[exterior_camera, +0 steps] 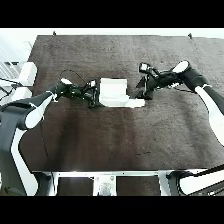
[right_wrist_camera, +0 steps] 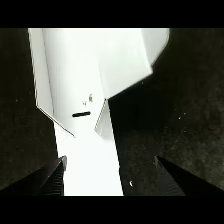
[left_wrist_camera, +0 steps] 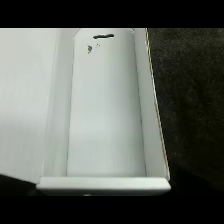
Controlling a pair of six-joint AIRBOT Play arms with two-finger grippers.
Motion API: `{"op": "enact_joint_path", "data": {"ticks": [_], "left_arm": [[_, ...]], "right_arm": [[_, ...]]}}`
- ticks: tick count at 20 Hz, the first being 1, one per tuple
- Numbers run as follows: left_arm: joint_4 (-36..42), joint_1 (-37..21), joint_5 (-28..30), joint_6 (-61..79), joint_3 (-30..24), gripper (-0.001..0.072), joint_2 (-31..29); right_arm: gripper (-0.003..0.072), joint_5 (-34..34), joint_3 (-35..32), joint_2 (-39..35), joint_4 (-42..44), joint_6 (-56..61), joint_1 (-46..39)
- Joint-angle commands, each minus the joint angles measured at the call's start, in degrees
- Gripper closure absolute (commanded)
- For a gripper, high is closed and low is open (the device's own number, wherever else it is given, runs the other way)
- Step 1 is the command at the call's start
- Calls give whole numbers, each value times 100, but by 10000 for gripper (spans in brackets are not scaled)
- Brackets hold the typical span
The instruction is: Fold the box and place the chain.
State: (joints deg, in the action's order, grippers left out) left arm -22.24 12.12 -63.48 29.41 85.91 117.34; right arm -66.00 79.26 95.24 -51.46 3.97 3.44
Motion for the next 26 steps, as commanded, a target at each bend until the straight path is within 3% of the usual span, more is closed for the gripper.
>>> {"op": "enact_joint_path", "data": {"ticks": [1,11,13,14,17,26], "left_arm": [[2,-2,2,2,0,363,2],[0,-2,7,4,0,362,2],[0,-2,7,4,0,362,2],[0,-2,7,4,0,362,2],[0,-2,7,4,0,362,2],[0,-2,9,4,0,362,2]], "right_arm": [[64,216,-168,195,-107,-273,195],[70,518,-168,472,-87,-275,588],[272,514,-168,498,-83,-273,592],[282,511,-168,509,-63,-273,601],[428,494,-168,509,96,-275,664],[427,605,-168,664,586,-450,837]]}}
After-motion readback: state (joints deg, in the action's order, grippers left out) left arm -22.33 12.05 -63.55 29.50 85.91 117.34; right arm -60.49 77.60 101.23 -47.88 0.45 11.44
